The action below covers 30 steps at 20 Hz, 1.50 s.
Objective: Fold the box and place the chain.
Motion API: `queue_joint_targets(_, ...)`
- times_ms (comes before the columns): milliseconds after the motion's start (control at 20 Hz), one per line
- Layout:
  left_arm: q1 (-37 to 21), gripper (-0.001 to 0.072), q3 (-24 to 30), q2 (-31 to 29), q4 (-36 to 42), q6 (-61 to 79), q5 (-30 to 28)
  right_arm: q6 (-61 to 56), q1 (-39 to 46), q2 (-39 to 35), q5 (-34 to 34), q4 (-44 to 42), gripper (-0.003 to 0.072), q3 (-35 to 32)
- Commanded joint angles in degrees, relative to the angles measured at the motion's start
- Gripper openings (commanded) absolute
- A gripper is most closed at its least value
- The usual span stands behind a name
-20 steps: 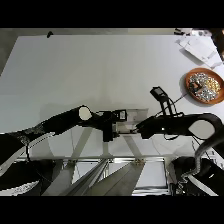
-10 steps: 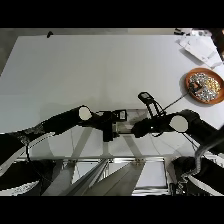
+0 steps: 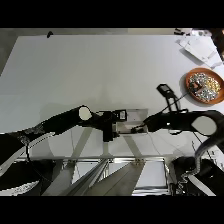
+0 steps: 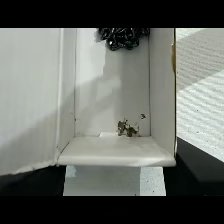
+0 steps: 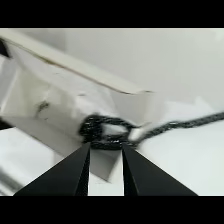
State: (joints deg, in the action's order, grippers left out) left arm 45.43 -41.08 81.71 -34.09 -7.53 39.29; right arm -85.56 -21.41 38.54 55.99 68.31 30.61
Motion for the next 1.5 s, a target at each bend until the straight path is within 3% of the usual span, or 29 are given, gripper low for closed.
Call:
queue_joint_targets(0, 0.0, 0.0276, 0.0, 0.0, 0.0, 0.0, 0.0, 0.5, 12.3, -8.7, 3.8, 9.7, 0.0232, 0.0)
queue_joint_targets(150, 0.0, 0.0276, 0.0, 0.0, 0.0, 0.0, 0.0, 0.4, 24.7, -9.0, 3.2, 16.7, 0.0234, 0.0)
queue_joint_targets(200, 0.0, 0.0276, 0.0, 0.0, 0.0, 0.0, 0.0, 0.2, 28.7, -7.7, 2.9, 17.9, 0.0265, 0.0)
queue_joint_targets(250, 0.0, 0.0276, 0.0, 0.0, 0.0, 0.0, 0.0, -0.7, 31.8, -6.1, 2.6, 18.3, 0.0345, 0.0)
queue_joint_targets(300, 0.0, 0.0276, 0.0, 0.0, 0.0, 0.0, 0.0, -3.5, 34.4, -4.2, 0.7, 18.2, 0.0377, 0.0)
queue_joint_targets(450, 0.0, 0.0276, 0.0, 0.0, 0.0, 0.0, 0.0, -11.2, 38.8, 4.4, -9.8, 17.4, 0.0376, 0.0)
queue_joint_targets(800, 0.0, 0.0276, 0.0, 0.0, 0.0, 0.0, 0.0, -21.6, 39.3, 23.4, -30.8, 14.6, 0.0375, 0.0)
queue_joint_targets(1100, 0.0, 0.0276, 0.0, 0.0, 0.0, 0.0, 0.0, -21.6, 39.3, 29.8, -43.8, 13.7, 0.0367, 0.0)
queue_joint_targets(1450, 0.0, 0.0276, 0.0, 0.0, 0.0, 0.0, 0.0, -21.0, 38.6, 35.0, -51.6, 13.7, 0.0320, 0.0)
